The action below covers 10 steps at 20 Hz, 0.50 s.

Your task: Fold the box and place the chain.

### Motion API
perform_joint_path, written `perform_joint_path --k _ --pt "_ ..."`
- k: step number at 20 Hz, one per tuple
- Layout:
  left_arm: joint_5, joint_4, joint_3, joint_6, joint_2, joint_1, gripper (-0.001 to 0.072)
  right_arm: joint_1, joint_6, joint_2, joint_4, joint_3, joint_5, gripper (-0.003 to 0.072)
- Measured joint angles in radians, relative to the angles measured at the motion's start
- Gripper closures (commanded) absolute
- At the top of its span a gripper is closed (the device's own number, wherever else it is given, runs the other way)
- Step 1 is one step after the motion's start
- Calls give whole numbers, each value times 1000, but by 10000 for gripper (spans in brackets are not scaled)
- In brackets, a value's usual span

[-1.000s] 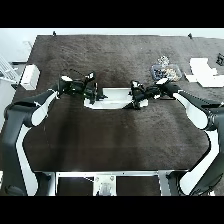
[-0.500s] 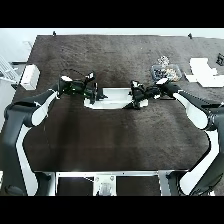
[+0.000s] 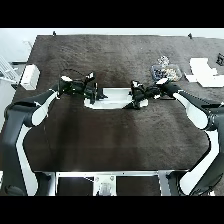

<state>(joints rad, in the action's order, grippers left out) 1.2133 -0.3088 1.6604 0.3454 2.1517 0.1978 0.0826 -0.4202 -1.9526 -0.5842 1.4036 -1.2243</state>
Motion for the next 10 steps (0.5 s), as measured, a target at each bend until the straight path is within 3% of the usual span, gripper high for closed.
perform_joint_path --k 10 --pt "5 2 0 -4 0 0 686 0 0 0 0 0 0 87"
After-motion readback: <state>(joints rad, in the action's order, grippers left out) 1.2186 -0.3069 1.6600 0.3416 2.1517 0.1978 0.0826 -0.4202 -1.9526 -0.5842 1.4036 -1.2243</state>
